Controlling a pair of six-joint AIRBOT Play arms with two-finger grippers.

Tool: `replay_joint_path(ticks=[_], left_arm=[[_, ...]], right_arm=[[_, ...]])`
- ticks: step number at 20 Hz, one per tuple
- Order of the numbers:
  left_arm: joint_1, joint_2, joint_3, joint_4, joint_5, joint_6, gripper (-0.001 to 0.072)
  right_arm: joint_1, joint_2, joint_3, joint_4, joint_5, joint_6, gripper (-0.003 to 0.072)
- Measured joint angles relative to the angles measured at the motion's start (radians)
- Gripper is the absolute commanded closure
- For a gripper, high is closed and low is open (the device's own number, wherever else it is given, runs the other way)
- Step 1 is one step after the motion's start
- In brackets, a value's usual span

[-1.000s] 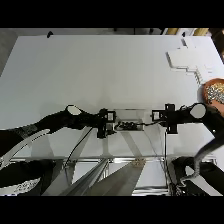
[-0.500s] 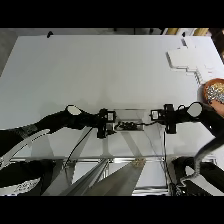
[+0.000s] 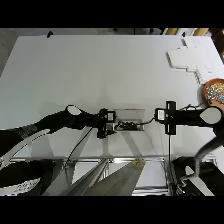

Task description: Fold the box and place the chain.

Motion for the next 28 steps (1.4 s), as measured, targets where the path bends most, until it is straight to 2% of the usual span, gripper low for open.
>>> replay_joint_path(ticks=[3,6,9,13,16,18,20,25,28], left_arm=[[0.000,0.000,0.000,0.000,0.000,0.000,0.0435],[0.000,0.000,0.000,0.000,0.000,0.000,0.0435],[0.000,0.000,0.000,0.000,0.000,0.000,0.0435],[0.000,0.000,0.000,0.000,0.000,0.000,0.0435],[0.000,0.000,0.000,0.000,0.000,0.000,0.0435],[0.000,0.000,0.000,0.000,0.000,0.000,0.0435],[0.000,0.000,0.000,0.000,0.000,0.000,0.0435],[0.000,0.000,0.000,0.000,0.000,0.000,0.0435],[0.000,0.000,0.000,0.000,0.000,0.000,0.0435]], right_arm=[[0.075,0.057,0.000,0.126,0.059,-0.020,0.0669],[0.199,0.077,0.000,0.262,0.038,-0.024,0.0669],[0.347,0.063,0.000,0.368,-0.109,-0.023,0.0669],[0.472,-0.028,0.000,0.422,-0.291,-0.023,0.0664],[0.504,-0.088,0.000,0.425,-0.350,-0.022,0.0487],[0.496,-0.108,0.013,0.408,-0.359,-0.022,0.0487],[0.441,-0.118,0.052,0.373,-0.303,-0.021,0.0488],[0.194,-0.119,0.177,0.214,-0.012,-0.021,0.0513],[0.074,-0.121,0.202,0.062,0.063,0.001,0.0513]])
